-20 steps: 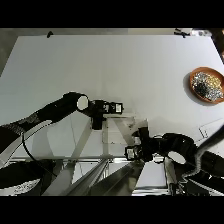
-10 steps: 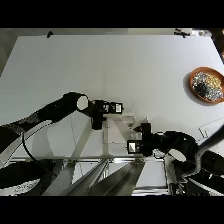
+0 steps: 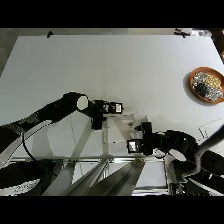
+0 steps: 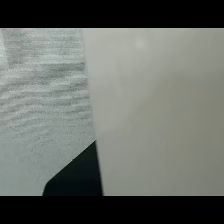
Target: Fold the box and place the chain.
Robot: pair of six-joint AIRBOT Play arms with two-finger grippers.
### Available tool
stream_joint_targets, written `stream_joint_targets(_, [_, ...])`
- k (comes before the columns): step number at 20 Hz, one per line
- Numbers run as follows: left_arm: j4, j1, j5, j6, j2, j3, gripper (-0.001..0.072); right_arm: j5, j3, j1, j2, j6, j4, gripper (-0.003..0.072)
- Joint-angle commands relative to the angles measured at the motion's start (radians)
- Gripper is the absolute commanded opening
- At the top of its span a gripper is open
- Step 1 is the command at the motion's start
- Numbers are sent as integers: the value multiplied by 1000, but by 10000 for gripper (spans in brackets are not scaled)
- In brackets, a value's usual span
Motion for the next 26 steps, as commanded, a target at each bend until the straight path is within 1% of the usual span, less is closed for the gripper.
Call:
stream_joint_targets(1, [0,0,0,0,0,0,12,8,0,1,1,-2,-2,591])
stream_joint_targets(4, [0,0,0,0,0,0,12,8,0,1,12,-3,23,591])
stream_joint_targets(7, [0,0,0,0,0,0,12,13,0,1,29,-78,81,591])
stream_joint_targets(16, [0,0,0,0,0,0,12,10,-29,1,31,-197,72,591])
stream_joint_targets(19, [0,0,0,0,0,0,12,-32,-34,1,29,-204,92,589])
stream_joint_targets(22, [0,0,0,0,0,0,12,-64,-34,1,-13,-204,119,589])
stream_joint_targets(24, [0,0,0,0,0,0,12,-123,-34,1,-51,-204,142,589])
stream_joint_targets(26, [0,0,0,0,0,0,12,-173,-33,1,-57,-204,164,589])
